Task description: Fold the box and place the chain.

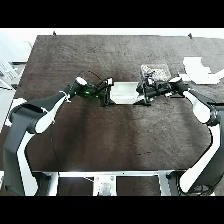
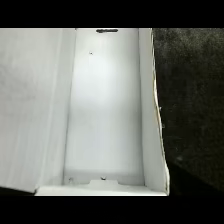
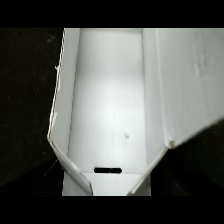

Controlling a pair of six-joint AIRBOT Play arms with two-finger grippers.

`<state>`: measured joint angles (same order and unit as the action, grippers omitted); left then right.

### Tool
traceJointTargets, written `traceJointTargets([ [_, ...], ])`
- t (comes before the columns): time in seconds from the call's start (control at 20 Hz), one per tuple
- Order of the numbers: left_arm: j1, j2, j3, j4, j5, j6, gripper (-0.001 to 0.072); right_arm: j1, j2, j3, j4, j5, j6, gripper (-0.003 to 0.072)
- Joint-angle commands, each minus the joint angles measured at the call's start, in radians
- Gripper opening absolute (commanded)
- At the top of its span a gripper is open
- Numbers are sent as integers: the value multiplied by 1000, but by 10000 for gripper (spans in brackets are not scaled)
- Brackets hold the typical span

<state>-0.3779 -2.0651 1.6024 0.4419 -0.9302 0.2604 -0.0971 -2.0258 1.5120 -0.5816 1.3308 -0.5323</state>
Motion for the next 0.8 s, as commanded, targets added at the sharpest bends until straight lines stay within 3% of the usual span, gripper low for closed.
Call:
traceJointTargets([
  [0.0, 0, 0, 0, 2, -2, 1, 413, -25, 51, 2, -20, 14, 32, 664],
  [0.4, 0, 0, 0, 1, -2, 1, 413, -129, 214, 1, -37, 106, 204, 662],
  [0.45, 0, 0, 0, 0, -2, 1, 413, -125, 219, 1, -3, 152, 226, 615],
  [0.55, 0, 0, 0, -1, -2, 1, 413, -100, 219, 1, 48, 228, 241, 157],
  [0.65, 0, 0, 0, -1, -2, 1, 413, -58, 217, 1, 51, 226, 279, 17],
  [0.75, 0, 0, 0, -1, -2, 1, 413, -5, 216, 1, 50, 203, 283, 16],
])
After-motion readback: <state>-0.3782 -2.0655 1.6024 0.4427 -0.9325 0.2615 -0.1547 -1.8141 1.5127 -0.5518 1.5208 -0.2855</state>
